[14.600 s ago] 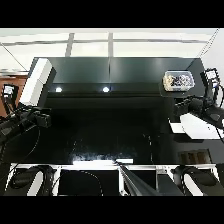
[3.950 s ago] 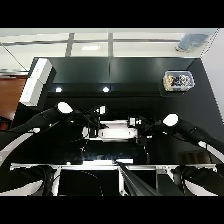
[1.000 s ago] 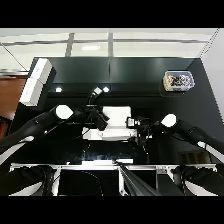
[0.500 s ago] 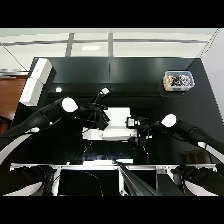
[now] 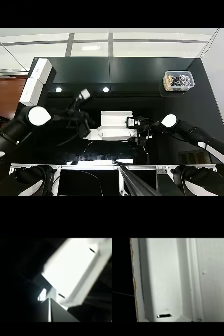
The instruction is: Fold the box and place the chain.
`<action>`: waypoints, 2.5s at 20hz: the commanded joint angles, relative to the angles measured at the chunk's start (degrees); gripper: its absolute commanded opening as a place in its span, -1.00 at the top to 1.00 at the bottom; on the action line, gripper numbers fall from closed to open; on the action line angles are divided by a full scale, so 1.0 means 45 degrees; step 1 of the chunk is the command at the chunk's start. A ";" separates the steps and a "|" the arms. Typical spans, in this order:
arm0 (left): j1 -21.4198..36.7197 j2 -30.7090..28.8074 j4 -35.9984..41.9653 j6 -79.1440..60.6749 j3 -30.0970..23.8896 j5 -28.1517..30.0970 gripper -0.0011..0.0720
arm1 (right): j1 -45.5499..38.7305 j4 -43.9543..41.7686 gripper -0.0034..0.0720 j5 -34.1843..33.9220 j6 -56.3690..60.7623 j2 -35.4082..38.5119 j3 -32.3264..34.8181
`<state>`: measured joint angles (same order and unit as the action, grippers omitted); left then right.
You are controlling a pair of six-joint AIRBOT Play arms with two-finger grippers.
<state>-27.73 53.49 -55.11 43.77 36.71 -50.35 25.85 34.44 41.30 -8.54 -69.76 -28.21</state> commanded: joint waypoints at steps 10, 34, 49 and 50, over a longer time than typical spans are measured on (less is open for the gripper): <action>-0.1379 0.1025 0.0311 -0.5775 -0.2312 0.3740 -0.95 | -0.0005 0.0000 0.50 0.0005 0.0010 0.0005 0.0000; -0.2535 0.2623 0.5814 -0.7130 -0.2220 0.4498 0.37 | -0.0005 0.0000 0.50 0.0005 0.0005 0.0005 0.0000; -0.2531 0.2739 0.5639 -0.7733 -0.2220 0.4415 -0.13 | -0.0005 0.0000 0.50 0.0000 0.0010 0.0005 0.0005; -0.2516 0.2725 0.5581 -0.7728 -0.2200 0.4401 0.23 | -0.0005 0.0000 0.50 0.0000 0.0010 0.0005 0.0000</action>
<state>-39.11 65.80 -29.69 9.17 26.68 -30.55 25.85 34.44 41.34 -8.49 -69.71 -28.21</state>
